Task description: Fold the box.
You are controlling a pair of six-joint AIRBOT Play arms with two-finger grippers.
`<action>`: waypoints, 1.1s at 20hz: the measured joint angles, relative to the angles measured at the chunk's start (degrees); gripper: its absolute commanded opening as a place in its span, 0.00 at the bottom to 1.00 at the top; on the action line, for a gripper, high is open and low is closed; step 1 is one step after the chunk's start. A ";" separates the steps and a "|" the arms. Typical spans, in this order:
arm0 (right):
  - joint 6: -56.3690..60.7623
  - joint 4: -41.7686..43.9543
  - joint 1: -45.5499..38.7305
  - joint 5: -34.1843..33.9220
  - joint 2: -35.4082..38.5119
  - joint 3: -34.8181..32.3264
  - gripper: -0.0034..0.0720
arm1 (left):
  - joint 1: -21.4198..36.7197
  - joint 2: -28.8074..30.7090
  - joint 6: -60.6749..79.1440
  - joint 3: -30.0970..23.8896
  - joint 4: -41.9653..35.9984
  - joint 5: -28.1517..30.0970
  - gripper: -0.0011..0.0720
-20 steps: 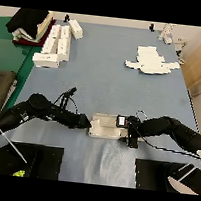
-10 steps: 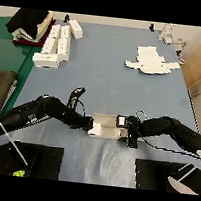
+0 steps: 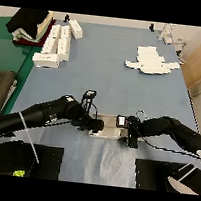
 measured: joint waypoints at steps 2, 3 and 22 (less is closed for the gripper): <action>0.00 0.00 0.00 -0.02 -0.02 0.00 0.73 | -1.75 -2.25 -4.11 2.16 3.39 -1.92 0.56; 0.00 0.00 0.00 0.00 -0.02 0.00 0.73 | -2.40 -3.17 -5.99 3.13 4.87 -2.91 0.56; 0.07 0.00 0.00 -0.02 -0.02 0.00 0.73 | -7.82 -10.78 -21.55 9.77 15.91 -9.90 0.03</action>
